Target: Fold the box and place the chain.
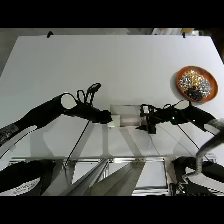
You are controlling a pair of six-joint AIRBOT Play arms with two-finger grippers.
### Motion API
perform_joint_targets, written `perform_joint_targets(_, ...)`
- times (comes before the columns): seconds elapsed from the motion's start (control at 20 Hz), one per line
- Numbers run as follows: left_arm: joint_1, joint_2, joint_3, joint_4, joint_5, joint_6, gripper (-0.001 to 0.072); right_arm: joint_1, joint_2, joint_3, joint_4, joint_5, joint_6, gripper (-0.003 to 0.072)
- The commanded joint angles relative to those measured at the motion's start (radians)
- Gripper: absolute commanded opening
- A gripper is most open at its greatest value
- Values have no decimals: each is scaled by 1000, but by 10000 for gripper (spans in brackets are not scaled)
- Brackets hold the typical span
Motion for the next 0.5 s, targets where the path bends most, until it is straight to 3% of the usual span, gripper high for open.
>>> perform_joint_targets(0.0,-34,-19,26,9,5,-5,295,0,0,1,1,0,0,407)
perform_joint_targets(0.1,-58,-31,53,41,5,-34,295,0,0,1,0,0,0,407)
perform_joint_targets(0.45,-113,-57,143,357,-56,-392,296,0,0,1,0,0,0,407)
